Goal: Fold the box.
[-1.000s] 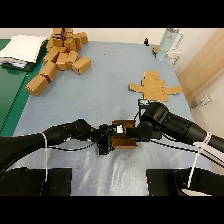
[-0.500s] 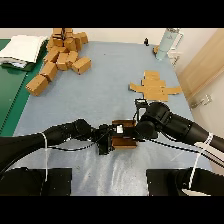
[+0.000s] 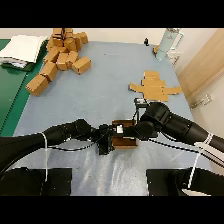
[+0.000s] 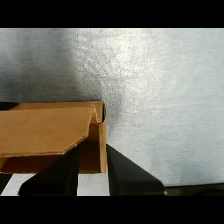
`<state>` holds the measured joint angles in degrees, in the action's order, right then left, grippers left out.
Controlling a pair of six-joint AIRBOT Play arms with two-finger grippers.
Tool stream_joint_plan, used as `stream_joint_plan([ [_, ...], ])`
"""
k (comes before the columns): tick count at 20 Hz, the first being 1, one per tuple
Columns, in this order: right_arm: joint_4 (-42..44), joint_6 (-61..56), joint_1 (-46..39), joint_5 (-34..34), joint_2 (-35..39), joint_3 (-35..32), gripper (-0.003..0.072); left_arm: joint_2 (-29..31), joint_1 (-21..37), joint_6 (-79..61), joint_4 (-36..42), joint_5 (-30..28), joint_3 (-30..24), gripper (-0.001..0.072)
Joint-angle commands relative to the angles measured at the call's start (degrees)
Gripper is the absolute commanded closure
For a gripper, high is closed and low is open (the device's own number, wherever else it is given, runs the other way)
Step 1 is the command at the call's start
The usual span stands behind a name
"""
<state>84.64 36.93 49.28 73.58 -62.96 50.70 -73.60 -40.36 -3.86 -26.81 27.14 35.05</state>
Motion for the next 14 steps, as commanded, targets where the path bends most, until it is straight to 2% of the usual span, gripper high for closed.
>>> stream_joint_plan([
  [1,-1.2,0.0,0.0,0.0,-0.9,-0.4,0.0432,0.0,0.0,0.0,0.0,0.0,0.0,0.0285],
  [5,-0.4,0.2,0.0,-0.3,-5.7,-1.5,0.0445,0.0,0.0,0.0,0.0,0.0,0.0,0.0285],
  [6,-0.4,0.3,0.0,-0.3,-6.8,-1.5,0.0595,0.0,0.0,0.0,0.0,0.0,0.0,0.0285],
  [7,-0.4,0.8,0.0,-0.3,-7.5,-1.5,0.0682,0.0,0.0,0.0,0.0,0.0,0.0,0.0285],
  [13,-0.5,1.1,0.0,-0.7,-7.7,-1.5,0.0681,0.0,0.0,0.0,0.0,0.0,0.0,0.0285],
  [14,-0.9,1.1,0.0,-0.6,-7.7,-1.5,0.0653,0.0,0.0,0.0,0.0,0.0,0.0,0.0285],
])
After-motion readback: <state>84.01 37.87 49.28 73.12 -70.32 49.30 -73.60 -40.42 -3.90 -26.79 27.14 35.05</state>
